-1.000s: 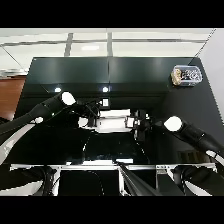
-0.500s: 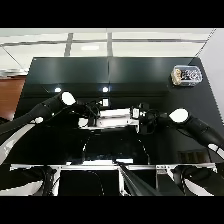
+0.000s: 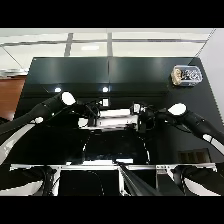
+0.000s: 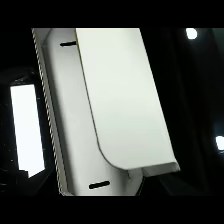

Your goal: Fold the box and place the chain.

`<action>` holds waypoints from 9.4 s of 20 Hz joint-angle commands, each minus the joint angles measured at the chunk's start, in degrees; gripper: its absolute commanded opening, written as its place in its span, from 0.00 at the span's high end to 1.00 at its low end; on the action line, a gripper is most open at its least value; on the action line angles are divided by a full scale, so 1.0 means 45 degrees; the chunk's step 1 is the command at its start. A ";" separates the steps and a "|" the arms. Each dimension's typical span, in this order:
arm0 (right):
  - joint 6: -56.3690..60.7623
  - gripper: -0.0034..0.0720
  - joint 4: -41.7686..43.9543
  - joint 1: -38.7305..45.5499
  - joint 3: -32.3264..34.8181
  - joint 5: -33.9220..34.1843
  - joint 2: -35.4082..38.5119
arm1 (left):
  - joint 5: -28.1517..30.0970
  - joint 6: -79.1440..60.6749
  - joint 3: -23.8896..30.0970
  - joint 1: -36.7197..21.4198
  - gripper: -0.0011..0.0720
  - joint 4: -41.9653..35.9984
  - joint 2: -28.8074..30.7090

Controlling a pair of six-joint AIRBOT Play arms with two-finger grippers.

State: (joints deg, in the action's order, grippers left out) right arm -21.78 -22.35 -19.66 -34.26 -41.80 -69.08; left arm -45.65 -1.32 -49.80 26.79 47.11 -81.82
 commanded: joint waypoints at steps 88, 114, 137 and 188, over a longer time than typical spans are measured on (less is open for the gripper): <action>0.2739 0.53 -0.3099 -0.1214 -0.0044 0.0714 -0.1433 | -0.3759 0.3594 0.2356 -0.4114 0.94 -0.3308 0.5425; 0.2739 0.53 -0.3099 -0.1214 -0.0044 0.0714 -0.1433 | -0.0209 -0.1651 0.2555 -0.0510 0.75 -0.2011 0.1967; 0.2744 0.53 -0.3094 -0.1214 -0.0044 0.0719 -0.1433 | -0.0262 0.1632 0.2424 -0.1049 0.95 -0.2186 0.3711; 0.2739 0.53 -0.3094 -0.1214 -0.0044 0.0714 -0.1433 | -0.4318 2.0108 -0.1530 0.0097 0.43 0.2676 -0.0214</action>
State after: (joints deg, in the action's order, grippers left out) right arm -9.50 -36.32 -25.10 -34.46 -38.59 -75.48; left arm -66.72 79.24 -54.26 23.70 49.74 -82.76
